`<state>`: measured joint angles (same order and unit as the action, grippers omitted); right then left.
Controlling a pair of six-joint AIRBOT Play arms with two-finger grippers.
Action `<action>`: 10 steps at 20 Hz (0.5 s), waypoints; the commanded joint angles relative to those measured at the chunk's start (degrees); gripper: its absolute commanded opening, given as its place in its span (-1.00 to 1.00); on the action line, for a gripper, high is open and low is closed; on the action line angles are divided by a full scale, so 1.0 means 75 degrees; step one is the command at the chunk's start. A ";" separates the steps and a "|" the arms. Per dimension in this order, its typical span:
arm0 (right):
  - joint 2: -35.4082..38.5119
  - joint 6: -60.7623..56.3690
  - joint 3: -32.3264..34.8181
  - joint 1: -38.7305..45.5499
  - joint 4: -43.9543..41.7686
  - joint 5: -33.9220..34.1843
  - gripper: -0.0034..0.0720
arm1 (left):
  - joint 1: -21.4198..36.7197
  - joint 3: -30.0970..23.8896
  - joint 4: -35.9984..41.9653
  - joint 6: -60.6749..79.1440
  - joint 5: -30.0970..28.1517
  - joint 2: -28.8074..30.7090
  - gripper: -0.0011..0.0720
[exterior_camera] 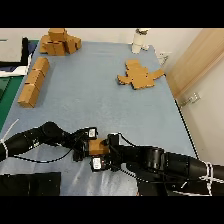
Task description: Fold the box.
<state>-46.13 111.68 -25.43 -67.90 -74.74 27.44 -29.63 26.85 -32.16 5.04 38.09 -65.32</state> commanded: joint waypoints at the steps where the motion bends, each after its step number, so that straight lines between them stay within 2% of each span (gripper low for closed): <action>1: 0.0003 -0.1037 0.0003 -0.0224 0.1052 0.0076 0.46 | -0.0003 -0.0003 0.0000 0.0003 -0.0003 -0.0006 0.13; 10: 0.0000 -0.1037 0.0006 -0.0230 0.0941 0.0096 0.42 | -0.0003 -0.0003 0.0000 0.0003 -0.0003 -0.0006 0.13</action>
<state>-46.13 104.38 -25.41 -69.56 -67.90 28.05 -29.63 26.85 -32.16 5.04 38.09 -65.32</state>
